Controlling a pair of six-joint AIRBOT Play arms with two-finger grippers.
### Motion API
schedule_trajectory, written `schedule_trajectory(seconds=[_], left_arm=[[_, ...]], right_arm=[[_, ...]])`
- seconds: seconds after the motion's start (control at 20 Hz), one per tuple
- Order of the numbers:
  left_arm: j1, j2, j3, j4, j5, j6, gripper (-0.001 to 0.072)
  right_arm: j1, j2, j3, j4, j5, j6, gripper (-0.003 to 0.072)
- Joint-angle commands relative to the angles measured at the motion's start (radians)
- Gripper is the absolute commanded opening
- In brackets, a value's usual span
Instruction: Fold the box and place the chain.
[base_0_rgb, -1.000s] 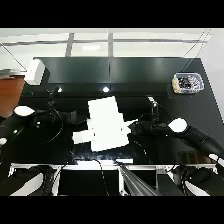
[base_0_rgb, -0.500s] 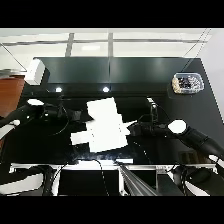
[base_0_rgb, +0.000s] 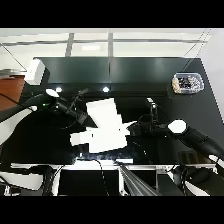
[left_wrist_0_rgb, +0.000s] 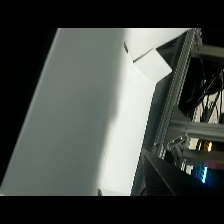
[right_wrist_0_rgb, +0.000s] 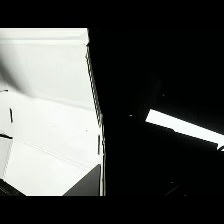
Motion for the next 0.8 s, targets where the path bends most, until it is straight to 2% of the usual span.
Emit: schedule_trajectory(seconds=[0.0,0.05,0.1,0.15,0.2,0.3,0.35,0.4,0.55,0.65,0.7,0.75], left_arm=[[-0.019,-0.057,0.061,0.09,-0.055,0.016,0.0523],[-0.015,-0.064,0.063,0.083,-0.055,0.016,0.0471],[-0.011,-0.073,0.064,0.078,-0.056,0.016,0.0458],[-0.008,-0.08,0.064,0.079,-0.058,0.016,0.0413],[-0.006,-0.087,0.064,0.079,-0.061,0.016,0.0334],[-0.005,-0.092,0.064,0.079,-0.067,0.018,0.0321],[-0.005,-0.092,0.064,0.079,-0.067,0.018,0.0214],[-0.004,-0.092,0.064,0.079,-0.069,0.019,0.0161],[-0.003,-0.092,0.064,0.078,-0.07,0.019,0.0158],[-0.003,-0.092,0.064,0.078,-0.071,0.019,0.0085],[-0.003,-0.092,0.064,0.078,-0.071,0.019,0.0085],[-0.003,-0.092,0.064,0.078,-0.073,0.019,0.0054]], right_arm=[[0.001,0.001,-0.001,0.001,0.006,0.0,0.0023],[0.001,0.001,-0.001,0.0,0.006,0.0,0.0023],[0.001,0.0,-0.001,0.0,0.006,0.0,0.0023],[0.001,0.001,-0.001,0.0,0.005,0.0,0.0023],[0.001,0.0,-0.001,0.0,0.005,0.0,0.0023],[0.001,0.001,-0.001,0.0,0.005,0.0,0.0024],[0.001,0.001,-0.001,0.0,0.005,0.0,0.0024],[0.001,0.001,-0.001,0.0,0.005,0.0,0.0024],[0.001,0.0,-0.001,0.0,0.004,0.0,0.0023],[0.001,0.001,-0.001,0.0,0.004,0.0,0.0023],[0.001,0.001,-0.001,0.0,0.002,0.0,0.0024],[0.001,0.001,-0.001,0.0,-0.002,0.0,0.0024]])
